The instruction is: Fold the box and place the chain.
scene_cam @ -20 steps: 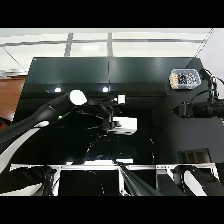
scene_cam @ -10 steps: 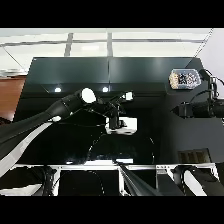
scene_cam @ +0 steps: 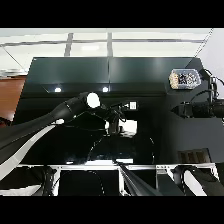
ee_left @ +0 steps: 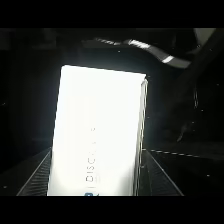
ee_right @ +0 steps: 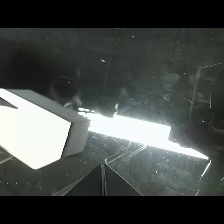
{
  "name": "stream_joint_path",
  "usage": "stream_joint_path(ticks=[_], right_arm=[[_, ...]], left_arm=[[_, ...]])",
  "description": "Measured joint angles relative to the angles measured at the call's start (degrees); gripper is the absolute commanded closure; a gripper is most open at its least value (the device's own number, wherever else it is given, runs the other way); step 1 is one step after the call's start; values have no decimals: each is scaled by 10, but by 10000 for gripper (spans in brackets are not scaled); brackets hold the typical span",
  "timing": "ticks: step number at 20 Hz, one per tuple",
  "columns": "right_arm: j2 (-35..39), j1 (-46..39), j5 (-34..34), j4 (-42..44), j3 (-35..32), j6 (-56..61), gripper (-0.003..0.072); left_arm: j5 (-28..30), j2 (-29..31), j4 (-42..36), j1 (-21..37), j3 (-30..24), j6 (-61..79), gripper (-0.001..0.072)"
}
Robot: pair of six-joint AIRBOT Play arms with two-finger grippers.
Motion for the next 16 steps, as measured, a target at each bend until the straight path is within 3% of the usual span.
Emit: stream_joint_path(ticks=[6, 12, 14, 15, 16], right_arm=[[0, 0, 0, 0, 0, 0, 673], [0, 0, -1, 0, -1, 0, 673], [0, 0, -1, 0, -1, 0, 673], [0, 0, -1, 0, -1, 0, 673], [0, 0, -1, 0, -1, 0, 673]], left_arm=[[3, 0, 24, -15, 0, 4, 1], [56, -16, 87, -48, 0, 9, 24], [63, -22, 94, -53, 1, 10, 381], [64, -22, 97, -54, 3, 8, 436], [56, -22, 103, -55, 7, 5, 435]])
